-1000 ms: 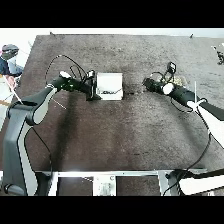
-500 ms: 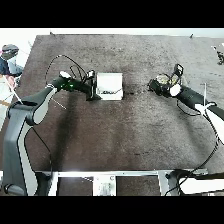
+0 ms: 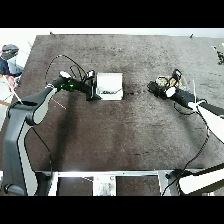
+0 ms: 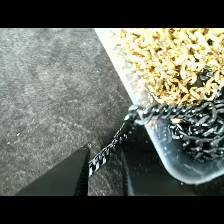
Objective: Fold the box and place the chain.
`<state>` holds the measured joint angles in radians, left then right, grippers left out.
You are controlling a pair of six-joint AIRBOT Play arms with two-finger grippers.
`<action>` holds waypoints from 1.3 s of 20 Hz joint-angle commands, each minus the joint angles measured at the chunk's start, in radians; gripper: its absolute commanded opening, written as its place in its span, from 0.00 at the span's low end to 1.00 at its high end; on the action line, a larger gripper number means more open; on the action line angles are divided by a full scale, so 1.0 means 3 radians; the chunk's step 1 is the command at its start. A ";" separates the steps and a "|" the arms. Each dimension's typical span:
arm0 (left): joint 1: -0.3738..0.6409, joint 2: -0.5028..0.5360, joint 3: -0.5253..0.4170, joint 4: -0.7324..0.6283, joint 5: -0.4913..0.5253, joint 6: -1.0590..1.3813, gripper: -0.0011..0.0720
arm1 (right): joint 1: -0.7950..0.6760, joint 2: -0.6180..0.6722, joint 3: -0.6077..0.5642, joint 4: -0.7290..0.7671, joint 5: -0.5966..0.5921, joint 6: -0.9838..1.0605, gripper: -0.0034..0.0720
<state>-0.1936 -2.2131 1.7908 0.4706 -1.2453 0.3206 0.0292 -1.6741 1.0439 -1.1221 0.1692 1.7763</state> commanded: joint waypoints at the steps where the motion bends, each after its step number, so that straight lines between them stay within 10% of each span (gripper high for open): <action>1: 0.0001 0.0001 0.0000 0.0001 0.0001 0.0001 0.34 | 0.0039 0.0008 0.0027 -0.0006 0.0117 -0.0017 0.33; 12: 0.0001 0.0001 0.0000 0.0001 0.0000 0.0001 0.34 | 0.0013 -0.0139 0.0029 -0.0008 -0.0098 0.0179 0.33; 13: 0.0001 0.0001 0.0000 0.0001 0.0000 0.0001 0.34 | 0.0028 -0.0139 0.0029 -0.0009 -0.0181 0.0179 0.30; 14: 0.0001 0.0001 0.0000 0.0000 0.0000 0.0001 0.34 | 0.0037 -0.0136 0.0032 -0.0008 -0.0210 0.0179 0.06; 17: 0.0001 0.0001 0.0000 0.0001 0.0000 0.0001 0.34 | 0.0099 -0.0072 0.0032 -0.0011 -0.0182 0.0164 0.06; 26: 0.0001 0.0001 0.0000 0.0001 0.0000 0.0001 0.34 | 0.0734 0.1195 0.0032 -0.0060 0.0024 -0.0376 0.06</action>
<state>-0.1936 -2.2131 1.7908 0.4706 -1.2457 0.3206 0.1871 -1.4284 1.0523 -1.1355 0.1669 1.7195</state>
